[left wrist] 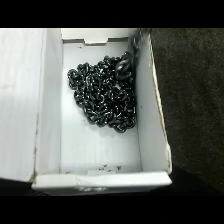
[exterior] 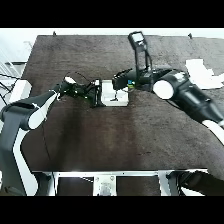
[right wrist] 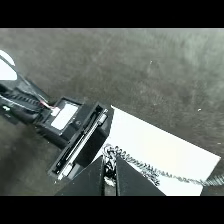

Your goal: Fold the box and place the chain.

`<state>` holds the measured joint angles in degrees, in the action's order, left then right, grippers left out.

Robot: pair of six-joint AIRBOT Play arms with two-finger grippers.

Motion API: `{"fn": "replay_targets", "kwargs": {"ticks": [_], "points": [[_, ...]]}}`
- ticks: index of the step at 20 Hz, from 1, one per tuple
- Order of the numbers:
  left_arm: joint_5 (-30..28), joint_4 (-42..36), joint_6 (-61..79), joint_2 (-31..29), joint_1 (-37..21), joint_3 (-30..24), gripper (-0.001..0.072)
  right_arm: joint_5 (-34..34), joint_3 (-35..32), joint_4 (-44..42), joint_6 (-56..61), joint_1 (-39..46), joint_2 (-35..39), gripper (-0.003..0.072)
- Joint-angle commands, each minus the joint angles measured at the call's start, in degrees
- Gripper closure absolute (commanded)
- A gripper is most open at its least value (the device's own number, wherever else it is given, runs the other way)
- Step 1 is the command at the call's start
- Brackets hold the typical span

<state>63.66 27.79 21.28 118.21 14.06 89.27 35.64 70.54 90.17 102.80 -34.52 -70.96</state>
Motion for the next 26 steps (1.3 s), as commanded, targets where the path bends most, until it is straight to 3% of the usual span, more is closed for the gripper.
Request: {"fn": "replay_targets", "kwargs": {"ticks": [1, 7, 8, 9, 10, 14, 18, 23, 26], "points": [[-0.02, 0.02, 0.0, 0.0, 0.02, 0.0, 0.0088, -4.68, -1.07, -0.11, 2.19, -0.04, -6.58, 0.0672], [-0.02, 0.02, 0.0, 0.0, 0.0, 0.0, 0.0088, -5.79, -1.07, -0.13, 2.23, -0.02, -18.78, 0.0671], [-0.02, 0.02, 0.0, 0.0, 0.02, 0.0, 0.0088, -5.05, -1.07, -0.09, 2.19, -0.02, -19.02, 0.0612], [-0.02, 0.02, 0.0, 0.0, 0.0, 0.0, 0.0087, -4.26, -1.05, 0.07, 2.03, 0.39, -18.82, 0.0353], [-0.02, 0.02, 0.0, 0.0, 0.02, 0.0, 0.0088, -3.28, -1.05, 0.39, 1.92, 1.16, -18.25, 0.0141], [-0.02, 0.02, 0.0, 0.0, 0.02, 0.0, 0.0088, 0.9, -1.07, 5.03, 1.57, 7.19, -13.25, 0.014], [-0.02, 0.02, 0.0, 0.0, 0.02, 0.0, 0.0087, -1.27, -1.44, 5.81, 2.36, 20.11, -12.87, 0.014], [-0.02, 0.02, 0.0, 0.0, 0.02, 0.0, 0.0088, -13.88, -0.72, -7.54, -0.07, 31.54, -21.51, 0.0155], [-0.02, 0.02, 0.0, 0.0, 0.02, 0.0, 0.0087, -14.21, 3.93, -14.08, -5.88, 31.34, -28.39, 0.0154]]}}
